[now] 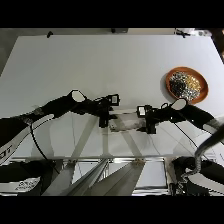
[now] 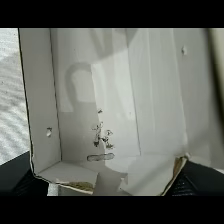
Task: Fold the box and place the chain.
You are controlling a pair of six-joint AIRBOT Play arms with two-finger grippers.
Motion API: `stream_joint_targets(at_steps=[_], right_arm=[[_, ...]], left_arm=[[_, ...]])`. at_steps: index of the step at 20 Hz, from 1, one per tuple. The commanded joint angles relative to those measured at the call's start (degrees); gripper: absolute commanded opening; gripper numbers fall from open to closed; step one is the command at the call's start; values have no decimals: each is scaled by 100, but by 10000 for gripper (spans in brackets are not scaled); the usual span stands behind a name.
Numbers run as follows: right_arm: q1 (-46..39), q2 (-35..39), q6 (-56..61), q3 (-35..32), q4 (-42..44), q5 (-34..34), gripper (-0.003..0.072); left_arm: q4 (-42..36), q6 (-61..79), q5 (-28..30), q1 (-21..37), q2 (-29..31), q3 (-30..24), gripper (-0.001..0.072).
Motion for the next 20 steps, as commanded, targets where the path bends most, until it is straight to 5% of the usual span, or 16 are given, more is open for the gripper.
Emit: stream_joint_targets(at_steps=[1, 3, 12, 15, 20], right_arm=[[4, -68, -4, 0, -11, -72, 654], [4, -68, -4, 0, -9, -76, 590], [55, -68, 33, 0, 26, 240, 601], [24, -68, 188, 74, 9, 232, 720], [-109, -90, 168, 223, 24, 612, 720]], left_arm=[[-2, 2, -2, -2, 2, 2, 12], [-2, 2, -2, -2, 2, 2, 12], [-2, 2, -2, -2, 4, 2, 12], [-2, 2, -2, -2, 2, 2, 12], [-2, 2, -2, -2, 2, 2, 12]])
